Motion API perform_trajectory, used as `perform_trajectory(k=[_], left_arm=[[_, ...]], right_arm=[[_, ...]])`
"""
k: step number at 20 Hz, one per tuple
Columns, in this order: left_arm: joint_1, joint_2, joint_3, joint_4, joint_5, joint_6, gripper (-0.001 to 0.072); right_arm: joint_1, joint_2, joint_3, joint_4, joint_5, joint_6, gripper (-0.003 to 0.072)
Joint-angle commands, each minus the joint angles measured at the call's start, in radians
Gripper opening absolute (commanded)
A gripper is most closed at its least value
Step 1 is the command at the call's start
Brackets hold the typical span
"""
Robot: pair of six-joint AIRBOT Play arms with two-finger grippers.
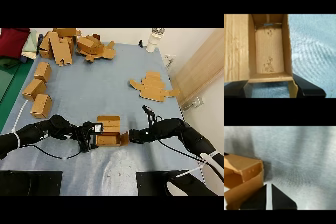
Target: Fold the box.
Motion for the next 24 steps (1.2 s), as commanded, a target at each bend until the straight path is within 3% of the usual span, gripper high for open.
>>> perform_trajectory(k=[1, 6, 7, 10, 12, 17, 20, 24], left_arm=[[0.000, 0.001, 0.000, 0.000, 0.001, 0.000, 0.0403], [0.001, 0.001, 0.000, 0.000, 0.002, 0.000, 0.0402], [0.001, 0.001, 0.000, 0.000, 0.002, 0.000, 0.0402], [0.001, 0.001, 0.000, 0.000, 0.002, 0.000, 0.0403], [0.001, 0.001, 0.000, 0.000, 0.002, 0.000, 0.0402], [0.000, 0.001, 0.000, 0.000, 0.000, 0.000, 0.0402], [0.001, 0.001, 0.000, 0.000, 0.002, 0.000, 0.0402], [0.001, 0.001, 0.000, 0.000, 0.001, 0.000, 0.0402]], right_arm=[[0.008, 0.047, 0.014, 0.038, -0.014, 0.000, 0.0108], [0.045, 0.048, 0.018, 0.120, -0.015, 0.000, 0.0133], [0.070, 0.043, 0.018, 0.125, -0.014, 0.000, 0.0257], [0.106, 0.041, 0.018, 0.124, 0.025, 0.000, 0.0259], [0.110, 0.031, 0.018, 0.116, 0.028, 0.000, 0.0316], [0.110, -0.025, 0.023, 0.075, 0.042, 0.001, 0.0316], [0.149, -0.029, 0.074, -0.061, 0.029, 0.142, 0.0315], [0.352, -0.042, 0.151, -0.331, 0.027, 0.500, 0.0315]])
